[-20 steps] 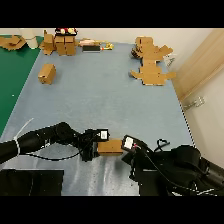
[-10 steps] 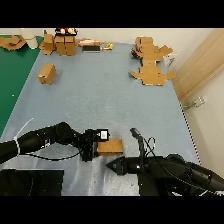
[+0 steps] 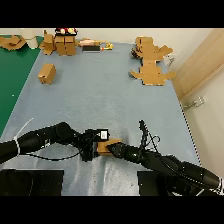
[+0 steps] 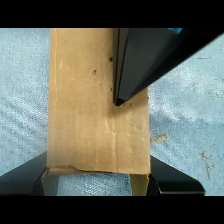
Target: Fold the box.
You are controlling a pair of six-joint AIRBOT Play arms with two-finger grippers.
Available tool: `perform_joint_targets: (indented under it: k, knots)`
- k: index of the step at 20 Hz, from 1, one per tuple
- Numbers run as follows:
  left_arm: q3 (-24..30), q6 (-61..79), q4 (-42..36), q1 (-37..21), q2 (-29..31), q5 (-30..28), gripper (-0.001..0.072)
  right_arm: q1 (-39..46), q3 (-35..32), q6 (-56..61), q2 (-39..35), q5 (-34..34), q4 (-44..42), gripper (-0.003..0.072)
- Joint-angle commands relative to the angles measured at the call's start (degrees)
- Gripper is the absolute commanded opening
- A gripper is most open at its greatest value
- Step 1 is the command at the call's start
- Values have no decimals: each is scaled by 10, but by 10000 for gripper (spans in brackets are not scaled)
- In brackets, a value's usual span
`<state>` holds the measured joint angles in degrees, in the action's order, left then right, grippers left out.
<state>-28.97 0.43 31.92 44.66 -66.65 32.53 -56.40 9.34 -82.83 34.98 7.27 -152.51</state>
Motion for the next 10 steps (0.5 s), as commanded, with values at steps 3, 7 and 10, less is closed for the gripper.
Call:
perform_joint_targets:
  k: [3, 7, 10]
  knots:
    - [0, 0, 0, 0, 0, 0, 345, -19, -2, 5, 11, -7, -2, 0]
    - [0, 0, 0, 0, 0, 0, 345, -18, -6, 5, 11, -2, 2, 0]
    - [0, 0, 0, 0, 0, 0, 345, -18, -17, 5, 11, 2, 2, 0]
